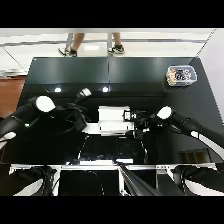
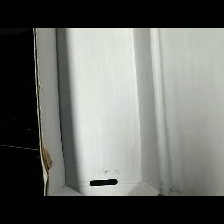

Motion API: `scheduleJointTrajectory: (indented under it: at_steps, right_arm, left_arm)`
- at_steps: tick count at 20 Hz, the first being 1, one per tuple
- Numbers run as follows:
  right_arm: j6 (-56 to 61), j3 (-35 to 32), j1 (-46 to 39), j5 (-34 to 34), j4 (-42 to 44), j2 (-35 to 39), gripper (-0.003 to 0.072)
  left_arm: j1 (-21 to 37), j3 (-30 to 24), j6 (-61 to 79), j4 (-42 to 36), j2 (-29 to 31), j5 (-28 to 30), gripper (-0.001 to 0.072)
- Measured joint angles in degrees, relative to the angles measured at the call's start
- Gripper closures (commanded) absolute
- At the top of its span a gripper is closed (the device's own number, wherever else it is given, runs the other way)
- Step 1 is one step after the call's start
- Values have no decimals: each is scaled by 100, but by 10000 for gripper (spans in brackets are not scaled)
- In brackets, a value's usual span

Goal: Fold the box and place the chain.

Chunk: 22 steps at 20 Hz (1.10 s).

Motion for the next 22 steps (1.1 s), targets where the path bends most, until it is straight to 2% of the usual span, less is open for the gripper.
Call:
scheduleJointTrajectory:
  at_steps: [2, 4, 7, 9, 11, 14, 19, 22]
  right_arm:
    - [0, 0, 0, 0, 0, 0, 624]
    - [-2, 2, 0, 0, 0, 0, 624]
    - [-2, 0, 0, 0, 0, 0, 624]
    - [-2, 0, 0, 0, -2, 0, 623]
    - [-2, 0, 0, 0, -2, 0, 624]
    - [-2, 2, 0, -2, -2, 0, 624]
    - [-2, 0, 0, -2, -2, 0, 624]
    - [-4, 0, 0, -4, -2, 0, 624]
  left_arm:
    - [577, 7, -1338, 424, 175, -278, 685]
    - [1213, -177, -2350, 363, 232, -507, 683]
    - [1987, -680, -2750, -527, 55, -962, 686]
    - [2243, -981, -2649, -1161, -203, -1080, 686]
    - [2291, -1141, -2540, -1572, -505, -1115, 686]
    - [2072, -1176, -2446, -1891, -990, -1021, 686]
    - [1370, -905, -2227, -2232, -1467, -866, 685]
    - [1163, -739, -1862, -2581, -1578, -861, 681]
